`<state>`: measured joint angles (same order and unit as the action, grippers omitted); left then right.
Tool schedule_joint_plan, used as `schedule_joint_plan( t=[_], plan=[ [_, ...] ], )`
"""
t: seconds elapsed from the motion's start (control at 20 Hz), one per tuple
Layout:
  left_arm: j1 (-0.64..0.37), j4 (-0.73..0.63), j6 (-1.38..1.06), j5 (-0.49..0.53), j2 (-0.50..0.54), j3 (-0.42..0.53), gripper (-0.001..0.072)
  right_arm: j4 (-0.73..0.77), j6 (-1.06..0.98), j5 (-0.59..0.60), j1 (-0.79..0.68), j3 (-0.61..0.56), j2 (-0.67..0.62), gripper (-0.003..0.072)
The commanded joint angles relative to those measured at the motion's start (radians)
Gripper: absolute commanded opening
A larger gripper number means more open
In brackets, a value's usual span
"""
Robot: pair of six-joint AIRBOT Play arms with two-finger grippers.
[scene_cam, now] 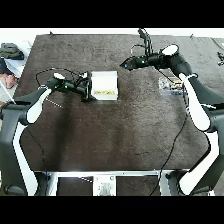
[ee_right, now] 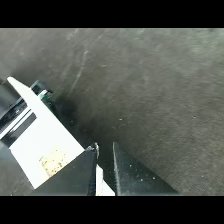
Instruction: Fold the box and place the chain.
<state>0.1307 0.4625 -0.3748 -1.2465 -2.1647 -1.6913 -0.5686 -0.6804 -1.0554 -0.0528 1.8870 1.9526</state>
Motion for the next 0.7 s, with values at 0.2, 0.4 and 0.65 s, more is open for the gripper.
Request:
schedule_joint_plan(
  t=[0.2, 0.4, 0.65],
  plan=[
    [-0.001, 0.0, 0.0, 0.001, 0.001, -0.001, 0.0345, 0.007, 0.11, -0.128, 0.013, 0.035, 0.059, 0.0166],
    [-0.001, 0.0, 0.0, 0.001, 0.001, -0.001, 0.0345, -0.003, 0.169, -0.147, 0.047, 0.035, 0.059, 0.0166],
    [-0.001, 0.0, 0.0, 0.001, 0.001, -0.001, 0.0345, -0.004, 0.232, -0.262, 0.056, 0.035, 0.059, 0.0174]
  ],
)
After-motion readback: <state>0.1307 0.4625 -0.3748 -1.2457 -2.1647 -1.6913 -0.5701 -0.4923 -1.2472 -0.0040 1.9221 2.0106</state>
